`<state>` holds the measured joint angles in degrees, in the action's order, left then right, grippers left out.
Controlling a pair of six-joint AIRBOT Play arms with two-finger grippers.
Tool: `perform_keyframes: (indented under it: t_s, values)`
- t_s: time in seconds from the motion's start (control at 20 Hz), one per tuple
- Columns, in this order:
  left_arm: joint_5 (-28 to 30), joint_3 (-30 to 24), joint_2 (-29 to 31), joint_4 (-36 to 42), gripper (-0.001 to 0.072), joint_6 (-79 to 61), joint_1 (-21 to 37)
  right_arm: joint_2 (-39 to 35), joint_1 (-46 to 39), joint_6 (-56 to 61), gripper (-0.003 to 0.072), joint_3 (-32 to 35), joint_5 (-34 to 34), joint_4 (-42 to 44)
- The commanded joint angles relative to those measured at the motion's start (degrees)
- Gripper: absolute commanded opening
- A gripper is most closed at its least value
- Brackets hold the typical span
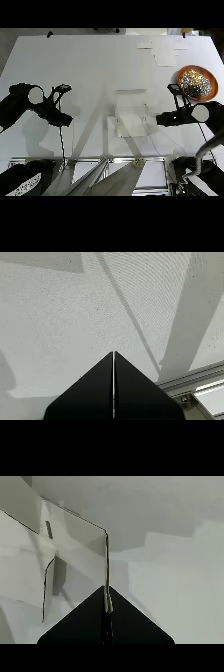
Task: Fold the box and place the chain.
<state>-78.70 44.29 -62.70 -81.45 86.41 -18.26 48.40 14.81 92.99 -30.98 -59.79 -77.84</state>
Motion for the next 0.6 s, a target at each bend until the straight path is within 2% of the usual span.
perform_keyframes:
  t_s: [0.0, 0.25, 0.45, 0.5, 0.55]
  values:
    - [0.1, 0.0, 0.0, 0.0, 0.0011, 0.0, 0.0, -1.2, 5.3, 3.0, 0.0015, 1.6, 4.9, 1.9]
    - [5.3, 0.0, 0.0, -0.9, 0.0011, -0.3, 0.0, -1.2, 7.1, 3.0, 0.0016, 1.6, 6.1, 2.0]
    - [13.9, -0.1, -0.2, 1.9, 0.0014, -2.5, 0.0, -1.2, 7.1, 3.0, 0.0016, 1.6, 6.9, 1.8]
    - [16.2, -0.1, -0.5, 4.4, 0.0048, -7.4, 0.0, -1.2, 7.1, 3.0, 0.0016, 1.6, 6.9, 1.8]
    - [18.6, -0.1, -1.2, 9.6, 0.0135, -12.9, 0.0, -1.2, 7.1, 3.0, 0.0016, 1.6, 6.9, 1.8]
